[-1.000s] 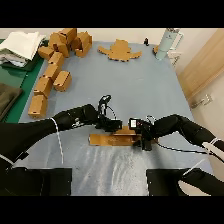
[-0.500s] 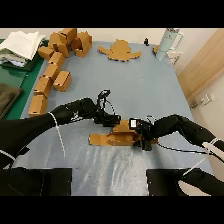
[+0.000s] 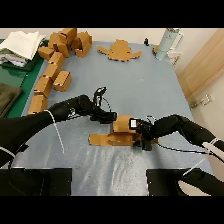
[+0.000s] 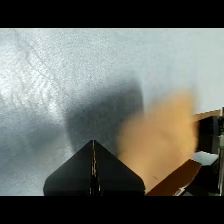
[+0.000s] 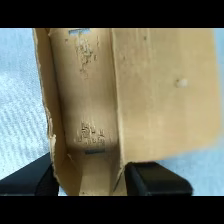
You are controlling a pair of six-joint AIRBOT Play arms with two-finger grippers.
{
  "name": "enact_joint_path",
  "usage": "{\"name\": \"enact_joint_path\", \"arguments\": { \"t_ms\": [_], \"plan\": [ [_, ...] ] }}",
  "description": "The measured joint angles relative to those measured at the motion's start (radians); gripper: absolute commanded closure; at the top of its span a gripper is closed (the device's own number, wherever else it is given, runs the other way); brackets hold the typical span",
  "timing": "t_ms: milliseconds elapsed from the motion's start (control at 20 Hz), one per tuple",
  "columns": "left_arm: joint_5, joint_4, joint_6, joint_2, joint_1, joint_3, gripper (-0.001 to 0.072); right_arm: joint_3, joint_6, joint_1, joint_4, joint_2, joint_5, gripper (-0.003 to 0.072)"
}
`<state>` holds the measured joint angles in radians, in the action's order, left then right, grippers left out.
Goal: Fold the box.
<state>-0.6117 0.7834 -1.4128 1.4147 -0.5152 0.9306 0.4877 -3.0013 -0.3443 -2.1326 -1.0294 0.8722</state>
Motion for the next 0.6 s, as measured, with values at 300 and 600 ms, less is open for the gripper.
{"name": "enact_joint_path", "arguments": {
  "t_ms": [300, 600],
  "plan": [
    [-0.002, 0.002, 0.056, 0.000, 0.006, 0.000, 0.0697, 0.000, 0.000, 0.000, 0.001, 0.000, 0.000, 0.0150],
    [-0.074, 0.019, 0.269, -0.006, 0.008, -0.005, 0.0701, 0.000, 0.000, 0.000, 0.001, 0.000, -0.001, 0.0150]
  ]
}}
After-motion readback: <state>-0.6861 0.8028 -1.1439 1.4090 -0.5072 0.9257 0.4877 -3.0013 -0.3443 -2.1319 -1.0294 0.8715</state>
